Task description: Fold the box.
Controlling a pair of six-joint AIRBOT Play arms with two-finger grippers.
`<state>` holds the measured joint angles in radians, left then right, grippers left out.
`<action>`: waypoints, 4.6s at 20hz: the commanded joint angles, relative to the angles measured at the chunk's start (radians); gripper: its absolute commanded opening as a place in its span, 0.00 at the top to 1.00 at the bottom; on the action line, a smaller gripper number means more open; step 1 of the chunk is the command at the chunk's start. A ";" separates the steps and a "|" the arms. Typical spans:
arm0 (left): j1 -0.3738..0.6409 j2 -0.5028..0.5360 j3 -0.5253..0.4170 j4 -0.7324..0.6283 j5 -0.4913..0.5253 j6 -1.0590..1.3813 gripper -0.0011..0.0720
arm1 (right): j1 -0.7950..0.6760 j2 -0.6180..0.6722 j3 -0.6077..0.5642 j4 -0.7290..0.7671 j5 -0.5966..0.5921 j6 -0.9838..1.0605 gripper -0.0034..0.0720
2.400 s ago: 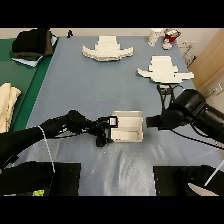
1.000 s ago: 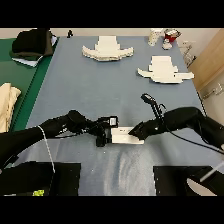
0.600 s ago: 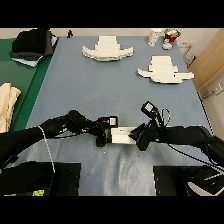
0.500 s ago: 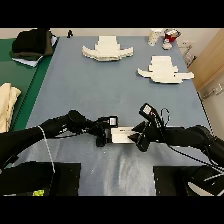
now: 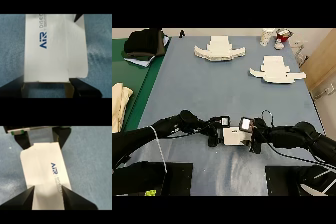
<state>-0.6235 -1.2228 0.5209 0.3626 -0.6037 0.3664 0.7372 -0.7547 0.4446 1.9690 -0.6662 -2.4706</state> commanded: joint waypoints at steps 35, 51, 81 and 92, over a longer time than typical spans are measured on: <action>0.000 0.000 0.001 0.000 0.000 0.000 0.32 | 0.088 0.001 0.053 -0.293 0.118 -0.024 0.29; 0.000 0.000 0.001 0.000 0.000 0.000 0.32 | 0.088 -0.061 0.053 -0.161 0.030 -0.016 0.50; 0.000 0.000 0.001 0.000 0.000 0.000 0.32 | 0.156 0.044 -0.283 0.323 0.543 0.335 0.95; 0.000 0.000 0.001 0.000 0.000 0.000 0.32 | 0.156 0.010 -0.286 0.323 0.542 0.335 0.95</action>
<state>-0.6247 -1.2236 0.5209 0.3626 -0.6033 0.3656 0.8917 -0.7425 0.1600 2.2963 -0.1097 -2.1365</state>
